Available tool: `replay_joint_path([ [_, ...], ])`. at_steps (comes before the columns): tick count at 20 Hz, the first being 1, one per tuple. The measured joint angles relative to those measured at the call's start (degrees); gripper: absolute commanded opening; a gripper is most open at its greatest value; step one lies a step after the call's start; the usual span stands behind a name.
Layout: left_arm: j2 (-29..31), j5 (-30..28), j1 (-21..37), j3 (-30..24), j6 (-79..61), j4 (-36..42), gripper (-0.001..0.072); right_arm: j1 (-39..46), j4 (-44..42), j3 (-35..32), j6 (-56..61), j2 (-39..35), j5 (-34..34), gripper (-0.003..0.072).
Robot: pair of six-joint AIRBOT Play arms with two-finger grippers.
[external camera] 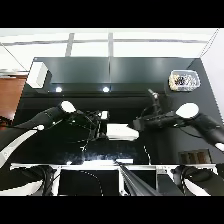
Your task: Fold the box and place the chain.
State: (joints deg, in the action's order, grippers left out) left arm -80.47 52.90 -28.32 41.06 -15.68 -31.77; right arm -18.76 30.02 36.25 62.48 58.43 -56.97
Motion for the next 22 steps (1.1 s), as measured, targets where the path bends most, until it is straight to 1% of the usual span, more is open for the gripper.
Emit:
replay_joint_path([
  [4,2.1,0.2,0.2,0.0,2.2,-3.0,0.0709,8.2,5.3,4.5,3.0,-8.5,-4.3,0.001],
  [7,5.7,1.5,0.2,0.0,7.9,-7.3,0.0708,15.6,8.9,6.1,4.1,-13.5,-7.0,0.0011],
  [10,9.6,2.4,0.2,0.1,17.6,-10.8,0.0708,21.4,10.7,6.7,4.5,-15.7,-10.4,0.0011],
  [13,11.6,3.0,-1.2,1.3,25.2,-12.7,0.0708,23.9,12.0,6.9,4.6,-16.6,-11.9,0.001],
  [17,10.7,2.1,-6.8,6.6,32.1,-16.2,0.0707,25.0,14.4,7.0,4.6,-17.0,-12.2,0.0011],
  [19,8.6,0.9,-9.5,9.9,34.1,-17.1,0.0708,25.2,15.5,7.0,4.6,-17.0,-12.2,0.0011],
  [22,4.0,0.0,-12.3,14.6,36.1,-17.7,0.0708,25.4,16.8,7.0,4.6,-17.1,-12.0,0.0011],
])
